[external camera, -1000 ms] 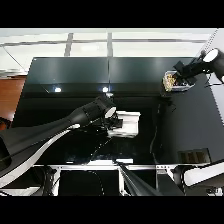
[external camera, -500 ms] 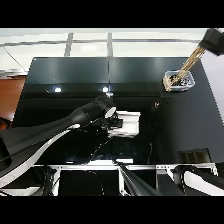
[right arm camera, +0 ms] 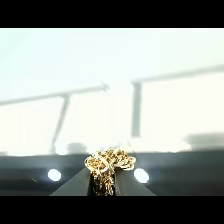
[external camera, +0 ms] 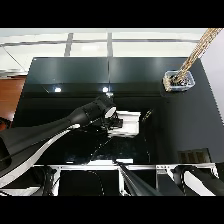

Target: Fold the box and place the chain.

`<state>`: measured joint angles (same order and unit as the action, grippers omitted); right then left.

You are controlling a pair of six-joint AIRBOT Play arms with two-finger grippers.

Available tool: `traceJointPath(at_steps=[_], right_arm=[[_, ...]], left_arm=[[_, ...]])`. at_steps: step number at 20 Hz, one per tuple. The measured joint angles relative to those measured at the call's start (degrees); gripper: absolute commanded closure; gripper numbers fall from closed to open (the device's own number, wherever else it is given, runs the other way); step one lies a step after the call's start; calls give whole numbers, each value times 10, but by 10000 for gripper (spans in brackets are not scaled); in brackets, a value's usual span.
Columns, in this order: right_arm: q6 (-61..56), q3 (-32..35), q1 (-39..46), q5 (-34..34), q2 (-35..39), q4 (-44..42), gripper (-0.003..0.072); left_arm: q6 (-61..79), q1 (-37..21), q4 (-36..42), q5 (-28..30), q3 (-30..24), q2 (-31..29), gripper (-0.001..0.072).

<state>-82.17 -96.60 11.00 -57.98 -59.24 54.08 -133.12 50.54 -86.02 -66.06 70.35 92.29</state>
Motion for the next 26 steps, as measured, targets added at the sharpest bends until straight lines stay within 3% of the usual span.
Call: traceJointPath(at_steps=[6, 14, 21, 26], right_arm=[[14, -36, -1, -67, 25, -88, 673], [18, -34, -33, -215, 77, -115, 673], [20, 57, -97, -322, 106, -93, 672], [27, 140, -160, -307, 110, -118, 672]], left_arm=[[0, 0, 0, 0, 0, 0, 686], [0, 0, 0, 0, 0, 0, 686], [0, 0, 0, 0, 0, 0, 686], [0, 0, 0, 0, 0, 0, 686]])
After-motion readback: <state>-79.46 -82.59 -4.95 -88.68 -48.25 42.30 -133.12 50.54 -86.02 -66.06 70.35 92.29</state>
